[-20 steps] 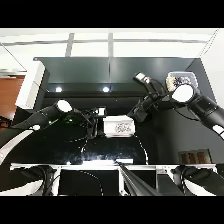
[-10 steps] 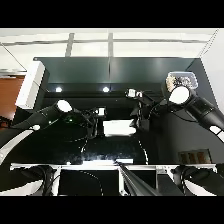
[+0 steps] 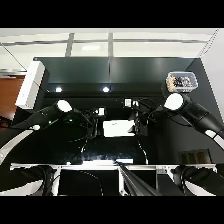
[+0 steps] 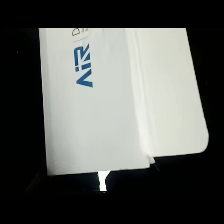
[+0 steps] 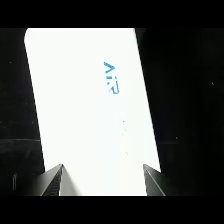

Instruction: Fold the box and place the chain.

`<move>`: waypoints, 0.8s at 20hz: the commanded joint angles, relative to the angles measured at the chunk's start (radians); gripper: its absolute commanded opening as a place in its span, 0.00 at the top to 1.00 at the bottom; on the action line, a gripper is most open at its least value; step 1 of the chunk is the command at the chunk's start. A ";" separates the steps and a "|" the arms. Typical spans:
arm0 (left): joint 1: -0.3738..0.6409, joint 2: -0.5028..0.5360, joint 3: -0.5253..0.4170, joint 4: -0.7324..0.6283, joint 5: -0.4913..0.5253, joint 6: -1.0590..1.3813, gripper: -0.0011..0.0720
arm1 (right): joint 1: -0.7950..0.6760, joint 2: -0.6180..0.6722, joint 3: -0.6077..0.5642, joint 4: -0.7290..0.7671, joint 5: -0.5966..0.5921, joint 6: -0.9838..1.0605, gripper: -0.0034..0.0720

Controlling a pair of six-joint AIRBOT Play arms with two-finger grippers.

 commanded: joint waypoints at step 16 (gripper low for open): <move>0.000 0.000 -0.001 0.000 -0.003 0.000 0.49 | 0.029 0.001 0.004 -0.006 -0.040 0.101 0.55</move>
